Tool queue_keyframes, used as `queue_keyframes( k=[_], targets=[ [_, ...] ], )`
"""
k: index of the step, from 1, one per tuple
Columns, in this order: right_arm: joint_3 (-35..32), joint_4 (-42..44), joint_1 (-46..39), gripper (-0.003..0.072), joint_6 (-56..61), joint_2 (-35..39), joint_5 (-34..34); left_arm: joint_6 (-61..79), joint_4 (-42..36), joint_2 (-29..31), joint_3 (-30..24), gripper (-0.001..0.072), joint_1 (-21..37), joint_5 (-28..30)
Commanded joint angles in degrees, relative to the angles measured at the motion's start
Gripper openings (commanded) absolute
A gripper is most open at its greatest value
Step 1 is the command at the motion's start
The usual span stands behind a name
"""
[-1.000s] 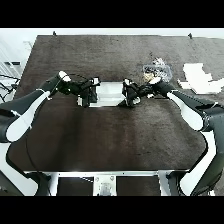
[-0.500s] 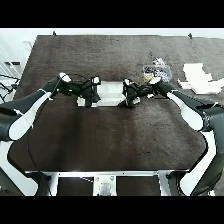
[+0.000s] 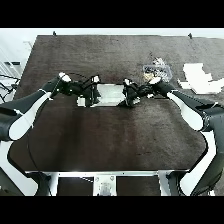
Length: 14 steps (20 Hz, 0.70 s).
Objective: Fold the box and place the chain.
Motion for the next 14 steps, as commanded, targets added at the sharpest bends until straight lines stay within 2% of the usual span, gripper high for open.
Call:
queue_keyframes(
  k=[1,9,10,11,12,13,14],
  targets=[
    [-0.02,-0.02,0.02,0.0579,0.02,-0.04,-0.04,-0.48,-0.79,-0.04,-0.02,0.0608,-0.02,0.22],
    [-0.02,-0.02,0.02,0.0579,0.02,-0.04,-0.04,-0.83,-0.74,-0.04,0.0,0.0607,0.0,0.02],
    [-0.02,-0.02,0.02,0.0579,0.0,-0.04,-0.04,-0.92,-0.66,-0.04,0.0,0.0559,0.17,-0.2],
    [-0.02,-0.02,0.02,0.0579,0.02,-0.04,-0.04,-1.25,-0.42,-0.02,0.02,0.0391,0.37,-0.63],
    [-0.02,-0.02,0.02,0.0579,0.02,-0.04,-0.04,-1.22,-0.07,-0.02,0.02,0.0279,0.61,-1.75],
    [-0.02,-0.02,0.02,0.0579,0.0,-0.04,-0.04,-1.25,0.37,-0.02,0.02,0.0205,0.96,-2.4],
    [-0.02,-0.02,0.02,0.0579,0.02,-0.04,-0.04,-1.25,0.57,0.0,0.02,0.0168,1.2,-3.76]
  ],
)
